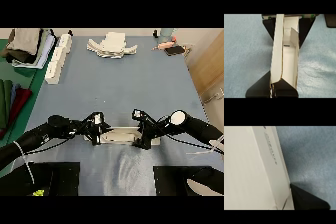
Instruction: Fold the box.
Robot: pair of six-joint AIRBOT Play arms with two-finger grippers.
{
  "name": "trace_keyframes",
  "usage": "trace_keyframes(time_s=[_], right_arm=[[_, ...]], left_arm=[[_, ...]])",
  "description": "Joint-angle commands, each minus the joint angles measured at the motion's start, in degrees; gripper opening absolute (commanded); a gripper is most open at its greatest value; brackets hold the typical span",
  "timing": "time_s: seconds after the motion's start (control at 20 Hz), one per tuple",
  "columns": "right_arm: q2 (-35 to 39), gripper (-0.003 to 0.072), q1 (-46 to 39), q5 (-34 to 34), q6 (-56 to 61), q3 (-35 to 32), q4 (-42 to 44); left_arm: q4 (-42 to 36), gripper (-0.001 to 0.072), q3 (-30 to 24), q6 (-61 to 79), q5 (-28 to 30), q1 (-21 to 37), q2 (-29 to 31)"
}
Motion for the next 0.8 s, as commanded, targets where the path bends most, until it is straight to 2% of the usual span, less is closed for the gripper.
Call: trace_keyframes(time_s=[0.0,0.3,0.4,0.7,0.75], right_arm=[[-0.07,0.0720,-0.02,-1.42,0.46,-0.02,-1.55],[0.79,0.0712,0.52,-2.43,-6.93,0.13,0.20],[2.08,0.0581,1.31,-2.45,-8.52,0.09,0.26],[2.54,0.0583,1.40,-0.79,-9.49,-0.55,-0.94],[2.47,0.0620,1.40,-1.60,-9.49,-0.66,-0.96]], left_arm=[[0.02,0.0015,0.00,-0.02,-0.02,0.02,0.00],[0.00,0.0015,0.00,-0.02,-0.02,0.02,0.02],[0.00,0.0015,0.00,-0.02,-0.02,0.02,0.02],[0.00,0.0015,0.00,-0.02,-0.02,0.02,0.00],[0.00,0.0015,0.00,-0.02,-0.04,0.02,0.00]])
